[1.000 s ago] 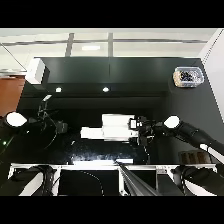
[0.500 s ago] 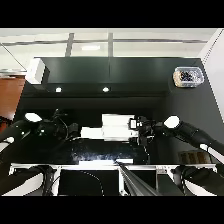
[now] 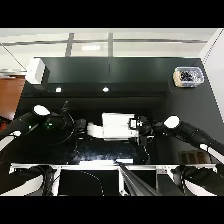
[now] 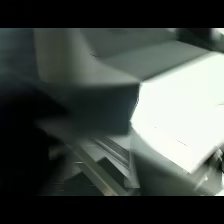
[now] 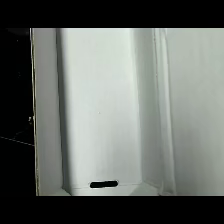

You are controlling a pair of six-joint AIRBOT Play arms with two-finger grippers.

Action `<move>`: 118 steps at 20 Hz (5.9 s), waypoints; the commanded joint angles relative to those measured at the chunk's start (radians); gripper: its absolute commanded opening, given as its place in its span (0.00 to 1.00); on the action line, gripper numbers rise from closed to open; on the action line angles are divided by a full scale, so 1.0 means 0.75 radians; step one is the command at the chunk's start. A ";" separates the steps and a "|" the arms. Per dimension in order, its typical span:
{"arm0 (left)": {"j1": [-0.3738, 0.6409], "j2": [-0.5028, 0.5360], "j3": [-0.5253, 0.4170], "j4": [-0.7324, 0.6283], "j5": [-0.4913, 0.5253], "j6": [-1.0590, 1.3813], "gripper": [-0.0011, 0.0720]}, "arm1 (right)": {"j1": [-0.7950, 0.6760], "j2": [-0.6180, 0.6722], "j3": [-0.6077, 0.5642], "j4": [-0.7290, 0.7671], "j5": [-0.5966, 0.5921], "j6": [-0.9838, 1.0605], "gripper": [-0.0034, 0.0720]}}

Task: Fold the box and place the chain.

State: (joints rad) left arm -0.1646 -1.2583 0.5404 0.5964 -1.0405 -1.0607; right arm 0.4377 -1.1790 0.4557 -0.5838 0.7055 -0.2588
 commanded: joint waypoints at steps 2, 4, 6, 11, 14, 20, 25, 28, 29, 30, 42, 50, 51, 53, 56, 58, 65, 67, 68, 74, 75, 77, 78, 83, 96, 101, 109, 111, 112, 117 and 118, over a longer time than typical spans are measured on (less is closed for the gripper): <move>-0.013 0.005 0.132 -0.012 -0.159 0.054 0.97 | 0.001 -0.001 -0.001 0.000 -0.001 0.000 0.76; -0.015 0.005 0.163 -0.014 -0.181 0.053 0.99 | 0.001 -0.001 -0.001 0.000 -0.001 0.001 0.76; -0.050 0.006 0.169 -0.012 -0.159 0.032 0.98 | 0.001 -0.001 -0.001 0.000 -0.002 0.001 0.76; -0.316 0.008 0.172 0.089 0.068 -0.155 0.98 | 0.001 -0.001 -0.001 0.007 -0.015 0.010 0.76; -0.408 0.017 0.172 0.123 0.193 -0.251 0.98 | 0.001 -0.001 -0.001 0.006 -0.016 0.011 0.76; -0.566 0.023 0.173 0.248 0.428 -0.434 0.97 | 0.001 -0.001 -0.001 0.006 -0.015 0.012 0.76; -0.610 0.023 0.175 0.281 0.411 -0.587 0.97 | 0.001 -0.001 -0.001 0.006 -0.016 0.012 0.76; -0.622 0.023 0.175 0.282 0.411 -0.587 0.96 | 0.001 -0.001 -0.001 0.006 -0.016 0.012 0.76; -0.625 0.023 0.176 0.282 0.415 -0.591 0.95 | 0.001 -0.001 -0.001 0.006 -0.016 0.012 0.76; -0.625 0.023 0.181 0.293 0.415 -0.601 0.95 | 0.001 -0.001 -0.001 0.006 -0.016 0.012 0.76; -0.663 0.022 0.281 0.576 0.333 -0.841 0.96 | 0.001 -0.001 -0.001 0.006 -0.016 0.012 0.76; -0.664 0.021 0.313 0.591 0.326 -0.919 0.96 | 0.001 -0.001 -0.001 0.006 -0.016 0.012 0.76; -0.671 0.021 0.318 0.592 0.327 -0.936 0.96 | 0.001 -0.001 -0.001 0.006 -0.016 0.012 0.76; -0.686 0.021 0.326 0.591 0.325 -0.936 0.96 | 0.001 -0.001 -0.001 0.006 -0.016 0.012 0.76; -0.712 0.021 0.329 0.598 0.313 -0.983 0.95 | 0.001 -0.001 -0.001 0.006 -0.016 0.012 0.76; -0.713 0.021 0.329 0.622 0.290 -1.007 0.95 | 0.001 -0.001 -0.001 0.006 -0.016 0.012 0.76; -0.687 0.024 0.372 0.676 0.210 -0.982 0.98 | 0.001 -0.001 -0.001 0.006 -0.017 0.012 0.76; -0.666 0.041 0.404 0.677 0.171 -0.952 0.98 | 0.001 -0.001 -0.001 0.006 -0.017 0.013 0.76; -0.653 0.061 0.414 0.680 0.159 -0.947 0.98 | 0.001 -0.001 -0.001 0.006 -0.017 0.013 0.76; -0.510 0.284 0.421 0.801 -0.057 -0.929 0.98 | 0.001 -0.001 -0.001 0.006 -0.022 0.017 0.76; -0.477 0.330 0.421 0.840 -0.091 -0.929 0.98 | 0.001 -0.002 -0.001 0.006 -0.023 0.017 0.76; -0.385 0.427 0.417 0.914 -0.137 -0.930 0.87 | 0.001 -0.002 -0.001 0.006 -0.023 0.018 0.76; -0.321 0.478 0.405 0.935 -0.141 -0.930 0.61 | 0.001 -0.002 -0.001 0.006 -0.023 0.019 0.76; 0.030 0.641 0.135 0.804 -0.063 -0.888 0.05 | 0.001 -0.001 -0.001 0.006 -0.024 0.020 0.76; 0.055 0.042 -0.219 -0.204 0.133 0.054 0.05 | 0.001 -0.002 -0.001 0.006 -0.024 0.020 0.76; -0.105 -0.020 -0.064 -0.203 0.168 0.053 0.09 | 0.001 -0.002 -0.001 0.006 -0.024 0.021 0.76; -0.037 0.125 0.032 0.013 0.027 -0.051 0.09 | 0.001 -0.002 -0.001 0.006 -0.024 0.021 0.76; 0.032 0.175 0.032 0.141 0.020 -0.124 0.05 | 0.001 -0.002 -0.001 0.006 -0.024 0.021 0.76; 0.065 0.189 0.031 0.192 0.021 -0.138 0.05 | 0.001 -0.002 -0.001 0.006 -0.024 0.021 0.76; 0.165 0.116 -0.013 0.218 0.097 -0.167 0.05 | 0.001 -0.002 -0.001 0.006 -0.025 0.021 0.76; 0.154 0.082 -0.026 0.180 0.101 -0.161 0.05 | 0.001 -0.002 -0.001 0.006 -0.025 0.021 0.76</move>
State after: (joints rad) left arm -0.0677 -1.1610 0.5407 0.7361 -0.9924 -1.1687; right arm 0.4377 -1.1793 0.4557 -0.5797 0.6865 -0.2436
